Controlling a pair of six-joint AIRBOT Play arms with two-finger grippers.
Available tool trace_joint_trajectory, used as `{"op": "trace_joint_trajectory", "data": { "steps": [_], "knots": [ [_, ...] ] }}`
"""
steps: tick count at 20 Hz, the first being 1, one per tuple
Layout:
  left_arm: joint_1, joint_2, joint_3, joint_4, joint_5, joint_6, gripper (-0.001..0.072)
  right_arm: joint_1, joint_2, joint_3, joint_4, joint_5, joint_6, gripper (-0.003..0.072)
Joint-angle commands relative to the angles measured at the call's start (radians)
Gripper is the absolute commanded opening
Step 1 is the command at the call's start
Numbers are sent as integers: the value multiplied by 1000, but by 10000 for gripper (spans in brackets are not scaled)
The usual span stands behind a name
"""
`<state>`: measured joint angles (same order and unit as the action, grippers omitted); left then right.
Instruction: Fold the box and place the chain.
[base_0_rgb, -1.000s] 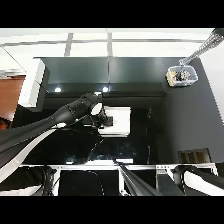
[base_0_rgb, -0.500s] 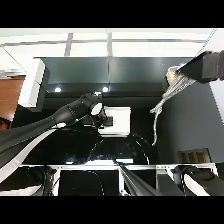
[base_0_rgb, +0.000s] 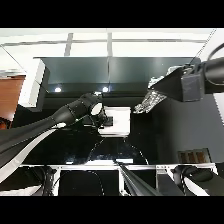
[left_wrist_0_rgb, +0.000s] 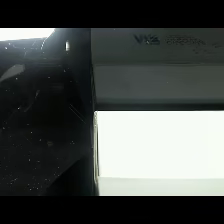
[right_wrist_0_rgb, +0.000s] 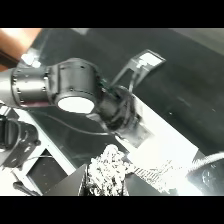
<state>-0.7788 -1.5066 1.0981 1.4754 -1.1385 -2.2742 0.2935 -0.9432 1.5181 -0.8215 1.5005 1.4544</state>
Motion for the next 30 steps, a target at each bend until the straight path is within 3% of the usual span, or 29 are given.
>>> {"op": "trace_joint_trajectory", "data": {
  "steps": [1, 25, 30],
  "knots": [
    [0, 0, 1, 0, -1, 0, 24, 58, -31, -1, 9, -71, -1, 9],
    [0, 0, 1, 0, 0, 0, 24, 59, -70, 0, 138, -349, -16, 9],
    [0, 0, 1, 0, 0, 0, 24, 60, -109, -1, 136, -187, -14, 9]
  ]
}}
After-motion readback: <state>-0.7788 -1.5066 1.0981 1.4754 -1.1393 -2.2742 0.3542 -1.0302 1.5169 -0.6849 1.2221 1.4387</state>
